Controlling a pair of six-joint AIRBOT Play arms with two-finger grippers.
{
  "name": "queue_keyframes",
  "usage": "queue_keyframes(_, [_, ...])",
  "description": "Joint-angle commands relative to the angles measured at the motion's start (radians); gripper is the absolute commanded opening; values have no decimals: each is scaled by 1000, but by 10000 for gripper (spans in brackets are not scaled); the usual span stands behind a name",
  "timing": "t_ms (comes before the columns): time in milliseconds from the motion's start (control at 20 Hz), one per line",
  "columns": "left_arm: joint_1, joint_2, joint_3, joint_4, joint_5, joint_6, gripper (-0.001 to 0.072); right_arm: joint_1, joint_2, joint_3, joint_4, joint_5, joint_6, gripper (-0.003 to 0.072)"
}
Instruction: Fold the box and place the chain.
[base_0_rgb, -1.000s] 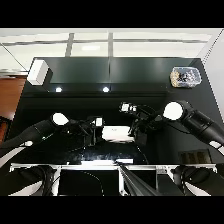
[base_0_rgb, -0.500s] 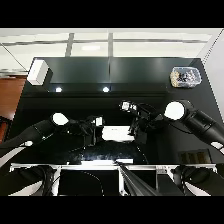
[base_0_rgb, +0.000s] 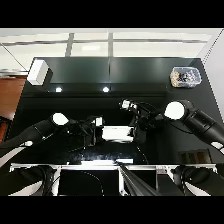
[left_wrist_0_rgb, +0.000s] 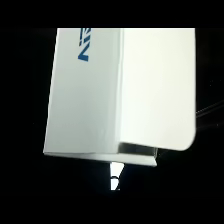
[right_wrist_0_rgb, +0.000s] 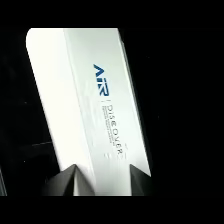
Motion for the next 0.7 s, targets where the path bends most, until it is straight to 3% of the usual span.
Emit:
queue_keyframes(0, [0,0,1,0,0,0,461,5,0,1,-40,-20,5,299])
queue_keyframes(100, [0,0,1,0,0,0,461,10,0,0,-40,-20,4,296])
queue_keyframes(150, [0,0,1,0,0,0,461,12,0,1,-40,-19,4,201])
queue_keyframes(650, [0,0,1,0,0,0,461,12,0,-2,-40,37,4,204])
